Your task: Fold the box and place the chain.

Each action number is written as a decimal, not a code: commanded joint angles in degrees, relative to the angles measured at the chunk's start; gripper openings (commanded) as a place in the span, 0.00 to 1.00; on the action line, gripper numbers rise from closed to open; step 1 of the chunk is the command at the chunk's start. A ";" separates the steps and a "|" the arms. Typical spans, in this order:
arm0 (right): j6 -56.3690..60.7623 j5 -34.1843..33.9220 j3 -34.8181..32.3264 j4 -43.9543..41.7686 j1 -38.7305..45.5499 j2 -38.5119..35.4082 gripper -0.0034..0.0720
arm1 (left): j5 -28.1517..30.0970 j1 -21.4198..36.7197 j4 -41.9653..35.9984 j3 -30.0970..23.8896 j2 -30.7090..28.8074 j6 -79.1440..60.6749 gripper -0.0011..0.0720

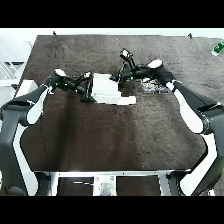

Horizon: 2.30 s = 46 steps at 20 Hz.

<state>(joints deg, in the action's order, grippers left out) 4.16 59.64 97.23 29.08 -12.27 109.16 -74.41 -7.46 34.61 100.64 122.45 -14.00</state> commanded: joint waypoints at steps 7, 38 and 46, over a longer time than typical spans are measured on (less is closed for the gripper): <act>-2.40 6.45 -7.58 21.64 2.03 -4.96 0.93 | 0.11 0.07 -0.20 0.07 -0.02 0.04 0.71; -1.60 -9.03 -11.69 25.20 -4.72 -2.34 0.62 | 0.11 0.07 -0.20 0.04 0.00 0.07 0.71; -1.62 -2.49 -9.92 27.98 -2.89 -2.34 0.62 | 0.11 0.07 -0.20 0.04 0.00 0.07 0.71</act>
<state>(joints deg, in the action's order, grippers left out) 2.57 52.45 86.32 55.96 -15.92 106.85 -75.44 -7.60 34.00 100.64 122.45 -14.02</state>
